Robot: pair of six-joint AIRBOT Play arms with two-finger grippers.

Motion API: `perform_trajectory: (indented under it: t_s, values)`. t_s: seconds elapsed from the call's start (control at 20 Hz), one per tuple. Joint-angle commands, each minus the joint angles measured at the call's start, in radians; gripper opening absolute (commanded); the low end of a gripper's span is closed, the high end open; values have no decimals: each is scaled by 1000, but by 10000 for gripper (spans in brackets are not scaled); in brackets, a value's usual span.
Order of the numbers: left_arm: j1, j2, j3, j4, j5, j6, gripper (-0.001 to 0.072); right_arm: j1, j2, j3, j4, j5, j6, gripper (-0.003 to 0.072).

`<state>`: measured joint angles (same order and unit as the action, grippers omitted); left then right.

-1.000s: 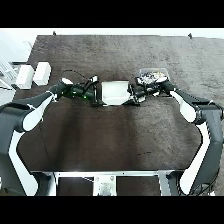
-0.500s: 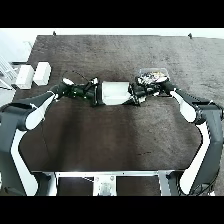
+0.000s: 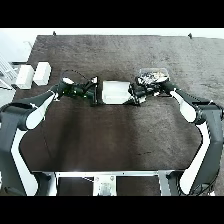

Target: Fold the box and place the chain.

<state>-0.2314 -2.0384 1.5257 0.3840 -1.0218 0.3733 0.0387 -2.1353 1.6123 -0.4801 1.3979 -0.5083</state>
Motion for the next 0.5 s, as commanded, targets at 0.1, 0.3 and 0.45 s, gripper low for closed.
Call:
perform_trajectory:
  t_s: [0.1, 0.3, 0.45]
  values:
    - [-1, -1, 1, -2, 11, -60, 696, 1, 0, -1, 1, -1, 0, 583]
    - [-1, -1, 1, 5, 16, -30, 696, 1, 0, -1, 1, -1, 0, 583]
    - [-1, -1, 1, -4, 6, 11, 696, 1, 0, -1, 1, -1, 0, 583]
